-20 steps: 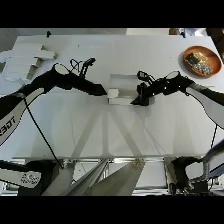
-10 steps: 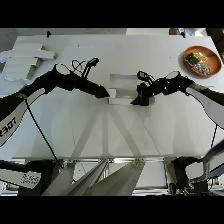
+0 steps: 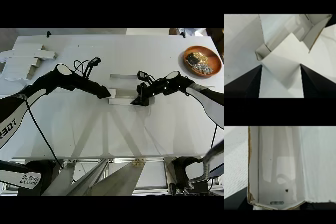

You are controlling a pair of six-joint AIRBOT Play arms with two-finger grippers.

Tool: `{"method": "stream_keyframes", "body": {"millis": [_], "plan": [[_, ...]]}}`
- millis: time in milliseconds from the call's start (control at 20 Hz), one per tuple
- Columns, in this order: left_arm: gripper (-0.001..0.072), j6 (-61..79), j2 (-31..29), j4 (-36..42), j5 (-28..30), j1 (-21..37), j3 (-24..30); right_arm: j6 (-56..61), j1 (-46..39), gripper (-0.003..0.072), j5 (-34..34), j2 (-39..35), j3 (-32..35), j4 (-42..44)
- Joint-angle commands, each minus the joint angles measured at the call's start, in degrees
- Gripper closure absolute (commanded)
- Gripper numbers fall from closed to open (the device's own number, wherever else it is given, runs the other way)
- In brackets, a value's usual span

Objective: Fold the box and place the chain.

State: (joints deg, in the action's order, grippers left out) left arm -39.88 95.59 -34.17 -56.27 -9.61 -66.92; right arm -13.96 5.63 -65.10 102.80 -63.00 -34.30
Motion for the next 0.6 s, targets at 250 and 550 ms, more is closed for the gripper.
{"method": "stream_keyframes", "body": {"millis": [250, 550], "plan": [[0.0175, 1.3, -0.1, 0.0, 5.5, -2.1, 0.0, 0.0, 0.0, 0.0232, 0.0, 0.0, 0.0, 0.0], [0.0175, 1.1, 0.0, -0.2, 9.4, -3.9, 0.0, 0.0, 0.0, 0.0232, 0.0, 0.0, 0.0, 0.0]]}}
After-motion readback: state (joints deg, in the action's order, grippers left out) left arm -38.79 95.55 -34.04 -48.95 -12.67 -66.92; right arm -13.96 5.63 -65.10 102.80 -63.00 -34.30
